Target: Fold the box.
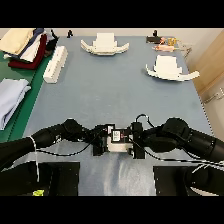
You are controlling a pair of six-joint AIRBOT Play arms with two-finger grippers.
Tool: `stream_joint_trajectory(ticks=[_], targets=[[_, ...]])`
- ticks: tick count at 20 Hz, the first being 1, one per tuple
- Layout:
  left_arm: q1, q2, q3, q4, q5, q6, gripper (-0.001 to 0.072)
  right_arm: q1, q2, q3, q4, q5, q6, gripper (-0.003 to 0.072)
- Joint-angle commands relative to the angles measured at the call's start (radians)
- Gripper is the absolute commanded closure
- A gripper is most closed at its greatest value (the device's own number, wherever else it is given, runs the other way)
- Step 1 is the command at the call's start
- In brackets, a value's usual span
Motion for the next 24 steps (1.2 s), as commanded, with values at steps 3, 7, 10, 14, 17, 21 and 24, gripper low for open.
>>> stream_joint_trajectory(ticks=[3, 7, 10, 14, 17, 21, 24], targets=[[0.000, 0.000, 0.001, 0.002, -0.003, 0.003, 0.0192, 0.000, 0.045, 0.000, -0.032, 0.003, 0.022, 0.0106], [0.000, 0.000, 0.001, 0.002, -0.003, 0.003, 0.0192, 0.048, 0.056, -0.008, -0.101, 0.036, 0.060, 0.0135], [0.000, 0.000, 0.001, 0.002, -0.003, 0.003, 0.0191, 0.068, 0.057, -0.008, -0.139, 0.064, 0.082, 0.0135], [0.000, 0.000, 0.001, 0.002, -0.003, 0.003, 0.0192, 0.068, 0.063, -0.006, -0.140, 0.085, 0.082, 0.0136], [0.000, 0.000, 0.001, 0.002, -0.002, 0.003, 0.0192, 0.068, 0.076, -0.006, -0.125, 0.068, 0.080, 0.0133], [0.000, 0.000, 0.001, 0.002, -0.003, 0.003, 0.0192, 0.068, 0.052, -0.021, -0.033, 0.037, 0.017, 0.0021], [0.000, 0.000, 0.001, 0.002, -0.003, 0.003, 0.0192, 0.068, 0.015, -0.029, -0.042, 0.049, 0.013, 0.0021]])
